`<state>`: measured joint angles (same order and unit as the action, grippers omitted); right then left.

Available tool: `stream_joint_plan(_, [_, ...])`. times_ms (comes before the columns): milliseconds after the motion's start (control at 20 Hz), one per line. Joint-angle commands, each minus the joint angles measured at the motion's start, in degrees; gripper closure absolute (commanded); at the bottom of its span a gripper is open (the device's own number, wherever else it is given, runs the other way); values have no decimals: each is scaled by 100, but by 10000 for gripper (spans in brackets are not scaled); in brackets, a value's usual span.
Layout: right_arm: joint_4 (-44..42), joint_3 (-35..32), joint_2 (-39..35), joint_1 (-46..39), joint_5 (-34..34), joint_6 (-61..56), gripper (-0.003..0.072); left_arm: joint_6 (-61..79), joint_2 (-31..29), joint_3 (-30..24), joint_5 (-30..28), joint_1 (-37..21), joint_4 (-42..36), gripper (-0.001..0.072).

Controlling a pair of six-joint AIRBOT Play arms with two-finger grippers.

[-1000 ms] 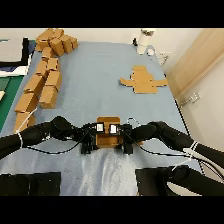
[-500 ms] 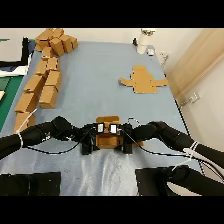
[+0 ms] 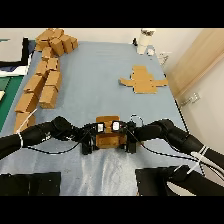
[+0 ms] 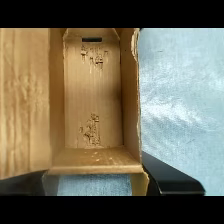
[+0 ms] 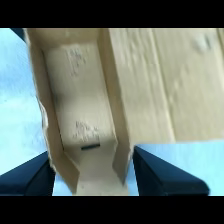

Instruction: Fold the box.

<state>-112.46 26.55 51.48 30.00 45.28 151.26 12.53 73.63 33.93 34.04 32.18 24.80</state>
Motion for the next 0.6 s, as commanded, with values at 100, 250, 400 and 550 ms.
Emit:
stream_joint_plan(100, [1388, 129, -551, -2, 1093, -1349, -34, 2, 2, 4, 2, -2, 4, 239])
stream_joint_plan(250, [1403, 245, -1119, -2, 1582, -1871, -34, 2, 2, 4, 2, -2, 4, 239])
stream_joint_plan(400, [1145, 243, -1646, -2, 1867, -2468, -34, 2, 2, 4, 2, -2, 4, 239])
stream_joint_plan(550, [337, 243, -1982, -2, 2358, -3661, -34, 2, 2, 4, 2, -2, 4, 239])
